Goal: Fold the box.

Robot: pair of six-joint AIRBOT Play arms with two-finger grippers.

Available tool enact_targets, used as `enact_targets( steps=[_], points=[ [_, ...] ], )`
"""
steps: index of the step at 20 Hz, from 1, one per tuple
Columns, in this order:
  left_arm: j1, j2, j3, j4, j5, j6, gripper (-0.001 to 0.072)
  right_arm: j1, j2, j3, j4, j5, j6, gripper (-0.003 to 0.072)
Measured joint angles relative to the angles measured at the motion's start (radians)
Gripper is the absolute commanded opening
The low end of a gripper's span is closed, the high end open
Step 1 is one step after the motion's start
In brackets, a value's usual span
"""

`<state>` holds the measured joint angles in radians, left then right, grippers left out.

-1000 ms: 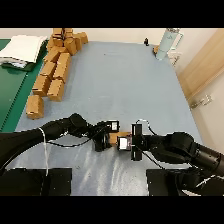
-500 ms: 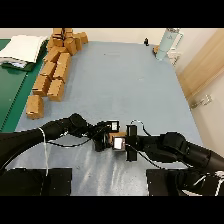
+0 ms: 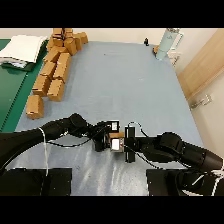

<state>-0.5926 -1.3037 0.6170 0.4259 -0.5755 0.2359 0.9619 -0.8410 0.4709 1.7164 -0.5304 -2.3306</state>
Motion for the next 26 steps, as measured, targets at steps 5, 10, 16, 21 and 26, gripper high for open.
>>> enact_targets(
  steps=[5, 10, 16, 21, 26],
  points=[
    [0.000, 0.000, 0.000, 0.000, 0.000, 0.000, 0.0465, 0.000, 0.006, 0.000, -0.003, -0.003, 0.000, 0.0005],
    [0.000, 0.000, 0.000, 0.000, 0.000, 0.000, 0.0465, -0.005, 0.115, 0.004, -0.071, -0.058, 0.061, 0.0005],
    [0.000, 0.000, 0.000, 0.000, 0.000, 0.000, 0.0465, -0.009, 0.251, -0.003, -0.235, -0.260, 0.233, 0.0005],
    [0.000, 0.000, 0.000, 0.000, 0.000, 0.000, 0.0465, -0.009, 0.250, -0.047, -0.268, -0.262, 0.275, 0.0005],
    [0.000, 0.000, 0.000, 0.000, 0.000, 0.000, 0.0465, -0.009, 0.227, -0.072, -0.275, -0.225, 0.285, 0.0005]
  ],
)
